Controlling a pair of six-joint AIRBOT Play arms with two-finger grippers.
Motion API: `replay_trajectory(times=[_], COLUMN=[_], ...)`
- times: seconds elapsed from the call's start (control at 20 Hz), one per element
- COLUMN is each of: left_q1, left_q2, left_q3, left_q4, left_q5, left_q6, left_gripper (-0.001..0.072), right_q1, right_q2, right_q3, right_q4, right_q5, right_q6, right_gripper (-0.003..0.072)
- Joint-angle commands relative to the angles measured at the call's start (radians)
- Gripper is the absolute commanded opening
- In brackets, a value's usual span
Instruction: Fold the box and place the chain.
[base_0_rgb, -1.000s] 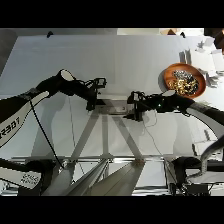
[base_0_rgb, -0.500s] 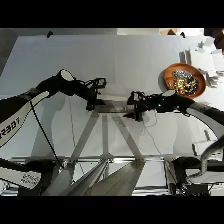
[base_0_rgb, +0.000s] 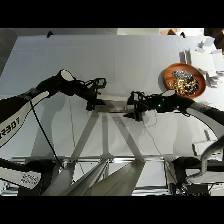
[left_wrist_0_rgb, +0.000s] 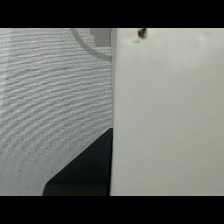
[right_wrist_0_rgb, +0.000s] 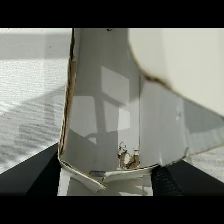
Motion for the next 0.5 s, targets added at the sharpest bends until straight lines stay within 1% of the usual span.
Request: replay_trajectory(times=[0.0, 0.3, 0.4, 0.45], left_q1=[0.001, 0.001, 0.001, 0.001], left_q2=[0.001, 0.001, 0.001, 0.002], left_q3=[0.000, 0.000, 0.000, 0.000], left_q4=[0.000, 0.000, -0.001, -0.001], left_q5=[0.001, 0.002, 0.001, 0.001], left_q6=[0.000, 0.000, 0.000, 0.000], left_gripper=[0.0008, 0.0008, 0.0077, 0.0134], right_q1=[0.001, 0.001, 0.001, 0.001], right_q2=[0.000, 0.000, 0.000, 0.000], right_q3=[0.001, 0.001, 0.001, 0.001], right_q4=[0.000, 0.000, 0.000, 0.000], right_q5=[0.000, 0.000, 0.000, 0.000], right_q6=[0.000, 0.000, 0.000, 0.000], right_gripper=[0.0536, 0.0536, 0.0536, 0.0536])
